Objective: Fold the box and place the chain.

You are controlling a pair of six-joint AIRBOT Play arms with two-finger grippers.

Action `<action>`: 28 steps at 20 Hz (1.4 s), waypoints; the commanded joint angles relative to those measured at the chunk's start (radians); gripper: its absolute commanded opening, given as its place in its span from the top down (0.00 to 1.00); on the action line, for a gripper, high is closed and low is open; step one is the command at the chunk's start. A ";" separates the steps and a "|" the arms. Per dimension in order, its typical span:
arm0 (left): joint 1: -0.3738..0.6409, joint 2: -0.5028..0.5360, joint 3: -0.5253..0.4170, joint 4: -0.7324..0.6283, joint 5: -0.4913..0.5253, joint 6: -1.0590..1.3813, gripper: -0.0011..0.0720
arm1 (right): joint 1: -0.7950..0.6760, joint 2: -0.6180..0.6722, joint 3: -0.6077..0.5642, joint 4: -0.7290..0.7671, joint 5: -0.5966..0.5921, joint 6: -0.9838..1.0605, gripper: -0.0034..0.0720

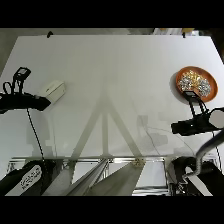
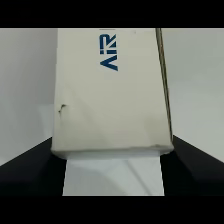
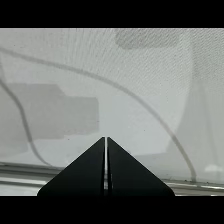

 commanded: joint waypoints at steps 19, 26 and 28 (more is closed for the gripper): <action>0.010 0.385 -0.002 0.065 -0.245 -0.311 0.04 | -0.001 0.000 0.000 0.000 0.000 0.000 0.93; 0.007 0.538 -0.002 0.053 -0.325 -0.336 0.04 | -0.001 0.000 0.000 0.000 0.000 0.000 0.93; -0.023 0.533 -0.002 0.055 -0.319 -0.336 0.04 | -0.001 0.000 0.000 0.000 0.000 0.000 0.93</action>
